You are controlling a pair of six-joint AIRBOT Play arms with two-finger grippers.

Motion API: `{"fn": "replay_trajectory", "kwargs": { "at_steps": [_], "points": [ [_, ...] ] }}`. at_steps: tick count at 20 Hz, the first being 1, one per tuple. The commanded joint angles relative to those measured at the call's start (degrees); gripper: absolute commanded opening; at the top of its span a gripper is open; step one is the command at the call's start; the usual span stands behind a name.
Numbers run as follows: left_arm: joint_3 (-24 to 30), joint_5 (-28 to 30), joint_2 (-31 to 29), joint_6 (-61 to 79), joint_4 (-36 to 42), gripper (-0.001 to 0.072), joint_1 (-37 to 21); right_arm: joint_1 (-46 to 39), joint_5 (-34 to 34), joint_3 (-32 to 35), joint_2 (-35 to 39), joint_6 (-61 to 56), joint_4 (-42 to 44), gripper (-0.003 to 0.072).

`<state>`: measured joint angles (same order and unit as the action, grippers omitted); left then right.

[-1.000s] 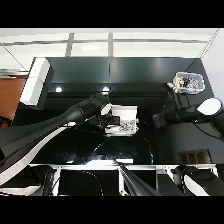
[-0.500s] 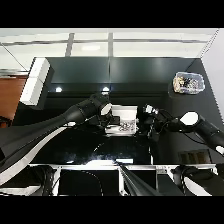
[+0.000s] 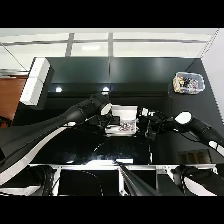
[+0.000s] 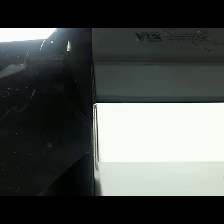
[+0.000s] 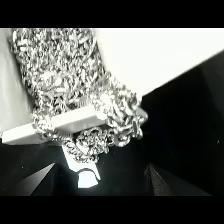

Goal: Fold the box and place the chain.

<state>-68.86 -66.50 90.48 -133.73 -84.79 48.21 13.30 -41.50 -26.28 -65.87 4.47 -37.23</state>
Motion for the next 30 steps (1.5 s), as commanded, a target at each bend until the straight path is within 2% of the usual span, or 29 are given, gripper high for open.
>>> {"fn": "replay_trajectory", "kwargs": {
  "at_steps": [1,7,11,13,15,16,17,18,24,27,30],
  "points": [
    [0.00,0.00,0.00,0.00,0.00,0.0027,-0.02,0.04,1.31,0.04,-0.79,2.08,0.22,0.0687],
    [0.00,0.00,0.00,0.02,0.00,0.0027,-0.02,1.18,1.57,0.04,-0.87,5.07,0.83,0.0687],
    [0.00,0.00,0.00,0.00,0.00,0.0027,-0.02,5.20,4.70,0.04,-1.68,5.27,0.57,0.0685],
    [0.00,0.00,0.00,0.02,0.00,0.0027,-0.02,5.38,4.63,0.04,-1.68,5.22,0.24,0.0497],
    [0.00,0.00,0.00,0.00,0.00,0.0028,-0.02,5.38,4.68,0.04,-1.66,3.89,0.13,0.0467],
    [0.00,0.00,0.00,0.00,0.00,0.0027,-0.02,5.35,4.59,0.02,-1.64,3.39,0.11,0.0216],
    [0.00,0.00,0.00,0.00,0.00,0.0027,-0.02,5.27,4.42,0.02,-1.62,3.41,0.11,0.0093],
    [0.00,0.00,0.00,0.00,0.00,0.0027,-0.02,5.27,4.44,0.02,-1.55,3.28,0.04,0.0057],
    [0.00,0.00,0.00,0.00,0.00,0.0028,-0.02,5.27,4.39,0.00,0.52,-2.29,-6.19,0.0055],
    [0.00,0.00,0.00,0.00,0.00,0.0028,-0.02,5.27,4.00,-0.04,4.35,-16.74,-13.70,0.0055],
    [0.00,0.00,0.00,0.00,0.00,0.0027,-0.02,5.27,-4.11,-2.84,8.92,-31.06,-22.51,0.0054]
  ]
}}
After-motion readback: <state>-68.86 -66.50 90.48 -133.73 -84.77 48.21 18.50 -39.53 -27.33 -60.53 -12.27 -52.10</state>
